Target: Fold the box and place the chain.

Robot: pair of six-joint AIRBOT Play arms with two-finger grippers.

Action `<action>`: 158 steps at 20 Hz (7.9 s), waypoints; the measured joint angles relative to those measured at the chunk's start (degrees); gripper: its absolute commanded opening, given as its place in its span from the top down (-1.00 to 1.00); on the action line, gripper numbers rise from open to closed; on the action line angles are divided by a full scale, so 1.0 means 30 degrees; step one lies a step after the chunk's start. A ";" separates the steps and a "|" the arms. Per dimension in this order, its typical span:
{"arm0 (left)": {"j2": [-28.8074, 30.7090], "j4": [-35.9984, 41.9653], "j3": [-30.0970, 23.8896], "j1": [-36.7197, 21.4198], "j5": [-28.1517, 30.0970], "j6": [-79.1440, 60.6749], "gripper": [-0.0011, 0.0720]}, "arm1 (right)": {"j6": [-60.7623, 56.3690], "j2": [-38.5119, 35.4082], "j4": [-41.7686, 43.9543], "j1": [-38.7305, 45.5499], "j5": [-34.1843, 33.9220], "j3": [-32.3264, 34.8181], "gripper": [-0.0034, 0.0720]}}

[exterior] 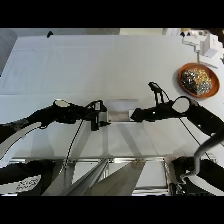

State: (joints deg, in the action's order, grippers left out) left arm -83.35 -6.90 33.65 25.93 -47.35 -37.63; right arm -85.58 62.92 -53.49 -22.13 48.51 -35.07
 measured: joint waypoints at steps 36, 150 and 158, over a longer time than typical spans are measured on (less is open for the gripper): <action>0.0000 0.0015 0.0000 0.0000 0.0000 0.0015 0.61 | -1.0557 0.5464 -1.0775 -0.5428 0.1625 -0.4794 0.43; 0.0007 0.0000 -0.0007 0.0015 -0.0007 0.0058 0.61 | 0.6921 -0.3519 -0.2601 0.9602 0.9792 -1.3406 0.87; 0.0000 0.0000 -0.0007 0.0015 0.0000 0.0051 0.61 | 0.7038 -0.5479 -0.2186 0.5384 1.1234 -1.3413 0.87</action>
State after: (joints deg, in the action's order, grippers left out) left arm -83.35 -6.90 33.63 25.98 -47.35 -37.47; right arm -64.47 46.48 -60.05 -5.98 82.21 -75.31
